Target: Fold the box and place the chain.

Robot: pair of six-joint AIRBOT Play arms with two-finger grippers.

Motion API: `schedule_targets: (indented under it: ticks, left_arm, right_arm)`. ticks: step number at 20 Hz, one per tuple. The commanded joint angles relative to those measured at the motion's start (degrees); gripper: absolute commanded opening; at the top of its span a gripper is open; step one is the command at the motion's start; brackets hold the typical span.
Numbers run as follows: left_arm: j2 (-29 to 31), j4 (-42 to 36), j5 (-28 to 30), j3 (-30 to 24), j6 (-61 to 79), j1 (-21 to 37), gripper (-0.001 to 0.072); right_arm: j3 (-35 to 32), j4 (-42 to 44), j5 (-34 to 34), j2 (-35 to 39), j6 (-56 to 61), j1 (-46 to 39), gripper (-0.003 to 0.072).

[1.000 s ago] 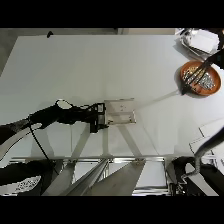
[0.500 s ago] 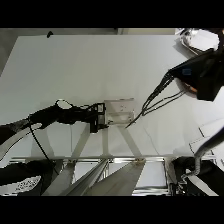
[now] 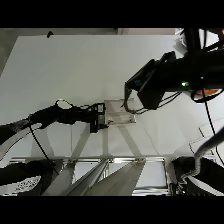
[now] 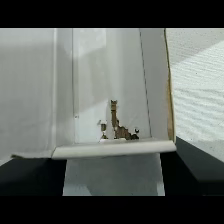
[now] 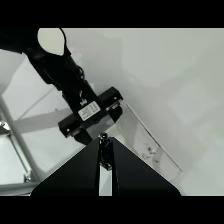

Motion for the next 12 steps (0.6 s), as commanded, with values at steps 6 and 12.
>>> schedule_targets:
  ticks: [6, 12]
  left_arm:
    - [0.0, 0.0, 0.0, 0.0, 0.0, 0.0, 0.0208]
    - [0.0, 0.0, 0.0, 0.0, 0.0, 0.0, 0.0208]
  right_arm:
    - [-3.0, -1.5, 4.9, -3.0, 0.6, 1.7, 0.0016]
    - [-14.9, -0.8, -3.3, -8.0, 0.6, 1.7, 0.0017]
